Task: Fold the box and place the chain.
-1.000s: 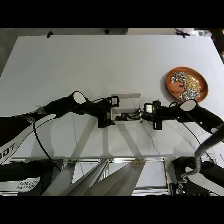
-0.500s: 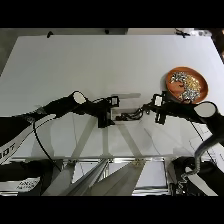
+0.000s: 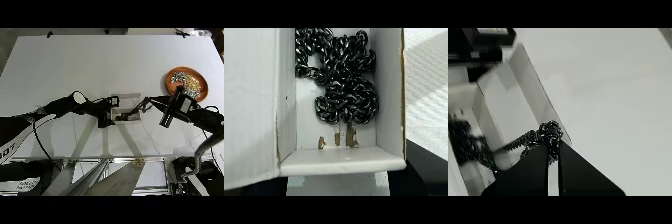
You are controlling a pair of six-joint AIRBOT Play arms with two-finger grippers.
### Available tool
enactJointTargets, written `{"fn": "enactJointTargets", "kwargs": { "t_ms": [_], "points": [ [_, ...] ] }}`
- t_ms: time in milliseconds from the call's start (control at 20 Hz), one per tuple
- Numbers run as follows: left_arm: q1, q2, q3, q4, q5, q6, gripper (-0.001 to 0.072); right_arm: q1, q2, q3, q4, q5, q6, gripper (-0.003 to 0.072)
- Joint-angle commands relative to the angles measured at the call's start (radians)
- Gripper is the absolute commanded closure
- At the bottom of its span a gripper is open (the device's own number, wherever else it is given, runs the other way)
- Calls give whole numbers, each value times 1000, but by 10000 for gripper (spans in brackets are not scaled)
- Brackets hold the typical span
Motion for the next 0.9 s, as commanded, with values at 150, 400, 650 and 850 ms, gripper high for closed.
{"fn": "enactJointTargets", "kwargs": {
  "t_ms": [150,400,650,850],
  "points": [
    [-1,0,0,0,0,0,538,0,-26,0,190,141,13,676],
    [0,0,0,0,0,0,538,13,-238,0,237,147,103,676],
    [-1,0,0,0,0,0,538,188,-480,0,261,-25,108,674],
    [0,0,0,0,0,0,538,221,-555,0,311,-174,191,480]
  ]
}}
